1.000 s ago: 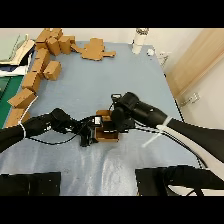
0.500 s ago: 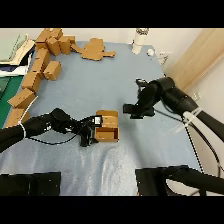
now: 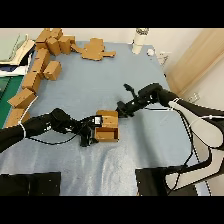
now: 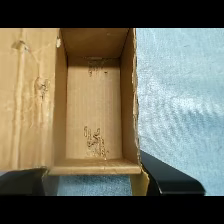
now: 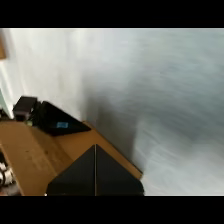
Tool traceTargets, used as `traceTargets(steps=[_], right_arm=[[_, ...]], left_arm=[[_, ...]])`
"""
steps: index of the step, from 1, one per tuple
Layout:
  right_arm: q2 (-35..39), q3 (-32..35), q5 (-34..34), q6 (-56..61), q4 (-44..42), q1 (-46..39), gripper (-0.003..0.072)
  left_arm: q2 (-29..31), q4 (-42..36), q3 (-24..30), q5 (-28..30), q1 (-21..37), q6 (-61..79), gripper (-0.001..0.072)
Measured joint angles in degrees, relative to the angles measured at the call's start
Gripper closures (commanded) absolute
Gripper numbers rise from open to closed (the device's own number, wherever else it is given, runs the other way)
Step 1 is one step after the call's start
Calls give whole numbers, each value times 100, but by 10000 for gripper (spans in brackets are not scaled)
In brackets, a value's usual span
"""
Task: Fold the box.
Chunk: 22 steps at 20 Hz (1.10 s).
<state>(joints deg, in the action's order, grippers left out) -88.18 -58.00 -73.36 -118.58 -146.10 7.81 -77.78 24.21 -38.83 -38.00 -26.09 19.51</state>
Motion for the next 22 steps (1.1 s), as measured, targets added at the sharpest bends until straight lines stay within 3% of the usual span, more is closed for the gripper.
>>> traceTargets(steps=[5,9,14,22], right_arm=[[286,2,-155,-1172,-133,656,683],[846,44,157,-1539,507,1196,683],[1606,492,1270,-1690,1646,2046,683],[3095,2192,3484,-1799,2806,3226,680]], left_arm=[[0,2,0,0,0,0,243],[0,2,2,0,0,0,243],[0,2,2,0,0,0,243],[0,2,2,0,0,0,243]])
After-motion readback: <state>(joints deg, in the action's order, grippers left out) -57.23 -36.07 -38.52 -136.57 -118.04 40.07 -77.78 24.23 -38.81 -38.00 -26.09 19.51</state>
